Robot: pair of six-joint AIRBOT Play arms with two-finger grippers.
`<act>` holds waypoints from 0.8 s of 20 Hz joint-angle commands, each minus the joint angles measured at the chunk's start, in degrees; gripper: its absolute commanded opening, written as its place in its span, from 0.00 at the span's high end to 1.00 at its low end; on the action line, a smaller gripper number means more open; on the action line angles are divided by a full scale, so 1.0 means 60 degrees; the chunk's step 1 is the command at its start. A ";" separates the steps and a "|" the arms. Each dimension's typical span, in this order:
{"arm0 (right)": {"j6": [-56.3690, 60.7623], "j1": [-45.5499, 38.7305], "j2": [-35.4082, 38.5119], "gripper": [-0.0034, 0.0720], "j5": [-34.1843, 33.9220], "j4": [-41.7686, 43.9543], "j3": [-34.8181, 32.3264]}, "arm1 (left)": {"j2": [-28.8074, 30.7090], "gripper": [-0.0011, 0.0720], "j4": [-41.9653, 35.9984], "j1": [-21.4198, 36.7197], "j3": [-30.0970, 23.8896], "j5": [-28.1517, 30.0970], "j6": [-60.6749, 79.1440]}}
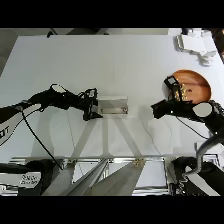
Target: Fold the box and place the chain.
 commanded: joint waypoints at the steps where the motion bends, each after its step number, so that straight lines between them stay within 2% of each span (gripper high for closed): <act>1: 0.0980 -0.0215 -0.0816 0.95 0.0295 0.0849 -0.0193 | -0.0004 0.70 -0.0004 0.0004 0.0007 -0.0007 0.0000; 4: 0.0594 -0.0029 -0.1741 0.95 0.0441 0.2084 -0.0193 | -0.0004 0.70 0.0000 0.0004 0.0007 -0.0004 0.0000; 8: 0.0350 0.0565 -0.2430 0.95 0.0517 0.2911 -0.0193 | -0.0004 0.70 0.0000 0.0004 0.0007 -0.0004 0.0000; 16: -0.1526 0.0747 -0.2546 0.94 0.1111 0.6204 -0.0193 | -0.0004 0.70 0.0000 0.0004 0.0007 -0.0004 0.0000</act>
